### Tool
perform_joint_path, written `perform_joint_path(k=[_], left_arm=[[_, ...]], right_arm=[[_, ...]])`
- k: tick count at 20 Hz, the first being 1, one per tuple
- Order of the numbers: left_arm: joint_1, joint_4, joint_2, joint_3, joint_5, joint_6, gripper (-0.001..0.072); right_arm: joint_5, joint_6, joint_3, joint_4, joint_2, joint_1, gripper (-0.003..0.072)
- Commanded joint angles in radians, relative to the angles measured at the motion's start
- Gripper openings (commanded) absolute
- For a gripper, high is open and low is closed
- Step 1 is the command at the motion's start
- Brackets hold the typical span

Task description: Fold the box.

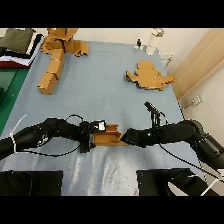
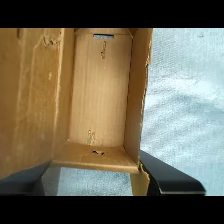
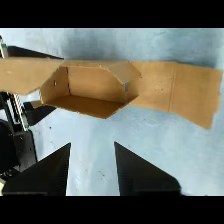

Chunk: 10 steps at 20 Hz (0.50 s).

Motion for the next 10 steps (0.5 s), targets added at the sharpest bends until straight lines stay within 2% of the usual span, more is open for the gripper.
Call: perform_joint_path(k=[1, 2, 4, 7, 9, 10], left_arm=[[0.001, -0.001, -0.001, 0.001, -0.004, 0.006, 0.0423], [0.001, -0.001, -0.001, 0.001, -0.004, 0.006, 0.0423], [0.001, -0.002, -0.001, 0.001, -0.004, 0.006, 0.0423], [0.001, -0.003, -0.001, 0.001, -0.004, 0.006, 0.0423], [0.001, -0.003, -0.001, 0.001, -0.004, 0.006, 0.0423], [0.001, -0.003, -0.001, 0.001, -0.004, 0.006, 0.0423]], right_arm=[[0.036, 0.018, 0.000, 0.000, -0.014, 0.001, 0.0420], [0.042, 0.018, 0.000, 0.000, -0.022, 0.001, 0.0416], [0.084, 0.015, 0.000, 0.013, -0.048, 0.001, 0.0003], [0.178, -0.117, 0.001, 0.135, -0.123, 0.005, 0.0001], [0.238, -0.260, 0.018, 0.253, -0.211, 0.005, 0.0001], [0.258, -0.303, 0.044, 0.262, -0.256, 0.005, 0.0001]])
